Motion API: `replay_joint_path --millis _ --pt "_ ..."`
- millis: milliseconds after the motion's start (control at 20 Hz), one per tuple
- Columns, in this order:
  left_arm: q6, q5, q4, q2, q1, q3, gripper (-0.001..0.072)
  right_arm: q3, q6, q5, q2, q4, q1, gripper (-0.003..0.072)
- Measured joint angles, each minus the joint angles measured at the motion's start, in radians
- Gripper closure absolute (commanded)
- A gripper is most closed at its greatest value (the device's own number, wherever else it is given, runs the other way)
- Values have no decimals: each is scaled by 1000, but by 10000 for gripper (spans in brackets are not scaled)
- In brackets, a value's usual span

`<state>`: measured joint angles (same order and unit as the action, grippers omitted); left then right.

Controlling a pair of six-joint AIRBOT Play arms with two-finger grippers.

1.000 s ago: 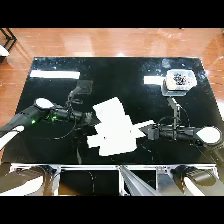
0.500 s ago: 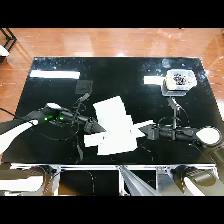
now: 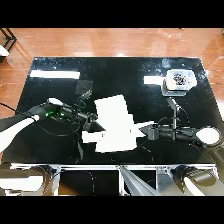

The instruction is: Fold the box and place the chain.

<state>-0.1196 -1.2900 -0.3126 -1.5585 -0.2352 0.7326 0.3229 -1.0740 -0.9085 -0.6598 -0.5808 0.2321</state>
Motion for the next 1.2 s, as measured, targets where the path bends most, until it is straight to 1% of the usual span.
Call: replay_joint_path --millis 150,250,600,650,700,750,950,1200 --pt "4 -1 -15 -4 -13 32 103 0 -4 -10 0 -10 0 664" --pt "6 -3 -31 -5 -25 43 225 0 -7 -13 0 -13 0 664" --pt "8 -2 -61 -10 -31 56 233 0 -12 -27 0 -45 0 664" --pt "8 -2 -66 -10 -31 56 250 0 -16 -26 0 -59 0 664" --pt "8 -2 -67 -10 -31 56 307 0 -22 -21 0 -72 0 664" --pt "8 -2 -68 -10 -31 56 317 0 -26 -23 0 -85 0 664" --pt "8 -4 -71 -11 -37 56 315 0 -39 -18 0 -114 0 664" --pt "8 -3 -72 -19 -71 57 309 0 -49 1 0 -123 0 664"
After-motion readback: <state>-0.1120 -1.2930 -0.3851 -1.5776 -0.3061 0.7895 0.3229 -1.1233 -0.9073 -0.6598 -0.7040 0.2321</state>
